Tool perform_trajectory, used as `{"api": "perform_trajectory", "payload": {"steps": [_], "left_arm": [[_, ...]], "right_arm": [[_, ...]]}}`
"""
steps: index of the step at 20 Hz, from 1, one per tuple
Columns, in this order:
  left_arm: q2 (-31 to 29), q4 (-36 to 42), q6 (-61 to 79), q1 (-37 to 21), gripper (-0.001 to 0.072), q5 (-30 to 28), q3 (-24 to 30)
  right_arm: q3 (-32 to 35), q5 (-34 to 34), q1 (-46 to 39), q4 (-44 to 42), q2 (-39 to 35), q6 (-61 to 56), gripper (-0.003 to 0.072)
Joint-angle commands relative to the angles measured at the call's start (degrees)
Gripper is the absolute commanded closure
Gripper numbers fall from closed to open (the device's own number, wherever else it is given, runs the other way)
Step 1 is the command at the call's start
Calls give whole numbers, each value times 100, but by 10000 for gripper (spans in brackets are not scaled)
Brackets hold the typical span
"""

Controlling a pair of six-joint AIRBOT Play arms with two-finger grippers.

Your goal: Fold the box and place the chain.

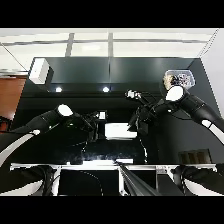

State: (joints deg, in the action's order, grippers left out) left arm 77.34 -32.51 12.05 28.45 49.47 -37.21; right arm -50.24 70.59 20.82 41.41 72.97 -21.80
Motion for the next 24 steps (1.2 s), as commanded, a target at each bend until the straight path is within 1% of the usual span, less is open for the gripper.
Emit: {"api": "perform_trajectory", "payload": {"steps": [1,2,6,7,11,20,21,22,24], "left_arm": [[4,-2,13,4,474,2,2],[4,-2,13,4,474,2,2],[4,-2,13,4,474,2,2],[4,-2,13,4,474,2,2],[4,-2,13,4,474,2,2],[4,-2,13,4,474,2,2],[4,-2,13,4,474,2,2],[4,-2,13,4,474,2,2],[4,-2,13,4,474,2,2]], "right_arm": [[-2,-11,2,24,-20,-2,384],[-4,0,2,22,-20,-2,485],[-4,15,20,35,-20,-13,508],[-4,11,76,87,-20,-22,566],[-4,-61,323,330,-20,-42,556],[-4,-120,334,365,-20,-157,555],[-4,-118,334,365,-20,-175,533],[-4,-118,334,365,-20,-201,533],[-4,-118,334,365,-20,-262,412]]}}
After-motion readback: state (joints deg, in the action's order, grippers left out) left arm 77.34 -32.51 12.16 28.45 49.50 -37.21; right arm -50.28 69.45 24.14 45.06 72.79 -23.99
